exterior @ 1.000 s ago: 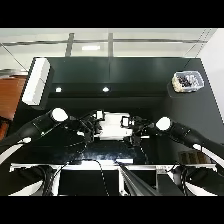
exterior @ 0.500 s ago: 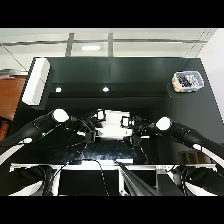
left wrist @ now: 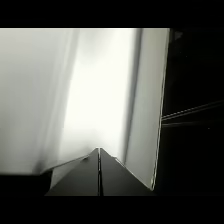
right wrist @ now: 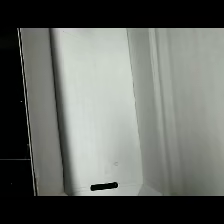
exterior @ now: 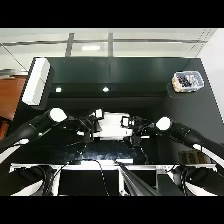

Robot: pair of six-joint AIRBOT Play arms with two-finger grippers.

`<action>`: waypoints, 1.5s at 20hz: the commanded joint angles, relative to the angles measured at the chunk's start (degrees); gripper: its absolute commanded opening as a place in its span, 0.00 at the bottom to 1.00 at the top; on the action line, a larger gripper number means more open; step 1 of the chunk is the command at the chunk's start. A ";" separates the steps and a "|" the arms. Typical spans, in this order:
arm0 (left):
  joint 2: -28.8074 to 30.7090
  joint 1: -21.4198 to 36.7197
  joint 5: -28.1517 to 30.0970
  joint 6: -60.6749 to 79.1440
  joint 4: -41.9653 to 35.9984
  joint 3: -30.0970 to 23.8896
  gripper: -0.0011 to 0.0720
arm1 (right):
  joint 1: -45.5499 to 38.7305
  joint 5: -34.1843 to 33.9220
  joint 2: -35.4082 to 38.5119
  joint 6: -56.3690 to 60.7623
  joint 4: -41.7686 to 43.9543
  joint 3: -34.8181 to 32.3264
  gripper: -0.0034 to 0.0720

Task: Fold the box and place the chain.

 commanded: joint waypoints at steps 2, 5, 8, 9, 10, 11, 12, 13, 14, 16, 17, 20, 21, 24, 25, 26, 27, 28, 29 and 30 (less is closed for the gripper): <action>8.31 7.34 -4.46 -10.82 6.69 0.17 0.05 | 0.00 0.00 -0.04 0.00 0.00 0.02 0.60; 13.40 17.31 -7.10 -21.66 6.62 0.17 0.05 | 0.00 0.00 -0.04 0.00 0.00 0.00 0.60; 12.61 26.69 -16.68 -38.45 6.60 0.11 0.06 | 0.00 0.00 -0.04 0.00 0.00 0.00 0.60; 11.61 28.11 -19.93 -39.19 7.87 0.07 0.05 | 0.00 0.00 -0.04 0.00 0.00 0.00 0.60; 10.56 29.14 -20.24 -43.15 9.86 -0.15 0.05 | 0.00 0.00 -0.04 0.00 0.00 0.02 0.60; 9.40 30.27 -19.19 -52.74 13.09 -0.66 0.05 | 0.00 0.00 -0.04 0.00 0.00 0.00 0.60; 8.07 31.23 -17.75 -59.67 15.10 -1.27 0.05 | 0.00 0.02 -0.04 0.00 -0.02 0.00 0.60; 6.34 31.98 -17.25 -62.73 14.99 -2.01 0.06 | 0.00 0.02 -0.04 0.00 -0.02 0.02 0.60; 4.31 32.13 -17.53 -62.77 13.55 -2.64 0.06 | 0.00 0.02 -0.04 0.00 -0.02 0.00 0.60; -0.07 32.11 -18.23 -62.71 9.70 -3.37 0.06 | 0.00 0.02 -0.04 0.00 -0.02 0.00 0.60; -2.21 32.11 -18.51 -61.77 7.41 -3.61 0.06 | 0.00 0.00 -0.04 0.00 -0.02 0.00 0.60; -7.72 31.39 -17.27 -58.47 0.04 -4.09 0.05 | 0.00 0.00 -0.04 0.00 -0.02 0.00 0.60; -8.39 30.21 -15.85 -58.42 -0.96 -4.09 0.05 | 0.00 0.00 -0.04 0.00 -0.02 0.02 0.60; -8.33 25.75 -14.25 -58.38 -1.75 -4.07 0.05 | 0.00 -0.02 -0.04 0.02 -0.02 0.02 0.60; -8.33 24.33 -14.25 -58.36 -1.73 -4.07 0.05 | 0.00 -0.02 -0.04 0.00 -0.02 0.00 0.61; -8.33 22.91 -14.10 -58.34 -1.77 -4.07 0.05 | 0.00 -0.02 -0.04 0.02 0.00 0.02 0.60; -8.33 21.77 -13.86 -58.36 -1.79 -4.07 0.05 | 0.00 -0.02 -0.04 0.00 -0.02 0.00 0.60; -8.33 21.03 -13.55 -58.36 -1.99 -4.07 0.05 | 0.00 0.00 -0.04 0.02 -0.02 0.02 0.60; -8.33 20.90 -13.53 -58.34 -2.54 -4.04 0.06 | 0.00 -0.02 -0.04 0.00 -0.02 0.00 0.60; -8.24 20.96 -13.60 -58.31 -2.78 -3.82 0.14 | 0.00 0.00 -0.04 0.00 -0.02 0.00 0.60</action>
